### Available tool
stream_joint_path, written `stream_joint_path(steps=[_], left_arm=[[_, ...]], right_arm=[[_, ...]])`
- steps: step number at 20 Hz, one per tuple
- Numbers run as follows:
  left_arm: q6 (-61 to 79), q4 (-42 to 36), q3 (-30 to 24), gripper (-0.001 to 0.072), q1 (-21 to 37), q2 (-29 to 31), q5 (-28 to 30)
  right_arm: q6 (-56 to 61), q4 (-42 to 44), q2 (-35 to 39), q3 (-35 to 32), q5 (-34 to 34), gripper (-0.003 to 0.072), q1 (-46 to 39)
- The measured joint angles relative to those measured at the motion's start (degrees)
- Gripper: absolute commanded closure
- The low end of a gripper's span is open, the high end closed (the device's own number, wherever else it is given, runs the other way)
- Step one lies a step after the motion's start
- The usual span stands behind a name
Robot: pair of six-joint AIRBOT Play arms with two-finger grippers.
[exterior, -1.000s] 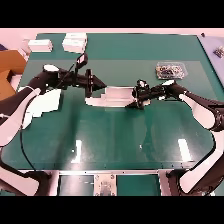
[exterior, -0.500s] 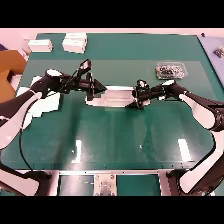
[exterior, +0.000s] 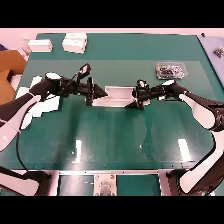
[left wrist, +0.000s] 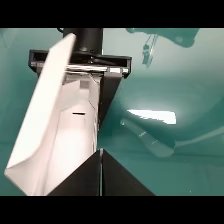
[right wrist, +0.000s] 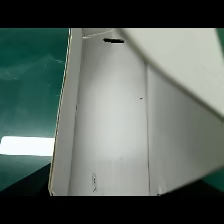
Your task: Fold the box and place the chain.
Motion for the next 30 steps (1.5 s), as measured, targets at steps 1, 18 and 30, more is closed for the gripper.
stream_joint_path(steps=[1,18,30], left_arm=[[0.5,-0.1,-0.4,0.0696,0.0,0.0,0.5],[9.2,-12.7,3.5,0.0694,-3.3,-7.2,14.3],[7.8,-11.0,9.0,0.0694,-4.8,-11.7,20.6]], right_arm=[[0.0,0.0,0.0,0.0,0.0,0.0111,0.0],[0.0,0.0,0.0,0.0,0.0,0.0111,0.0],[0.0,0.0,0.0,0.0,0.0,0.0111,0.0]])
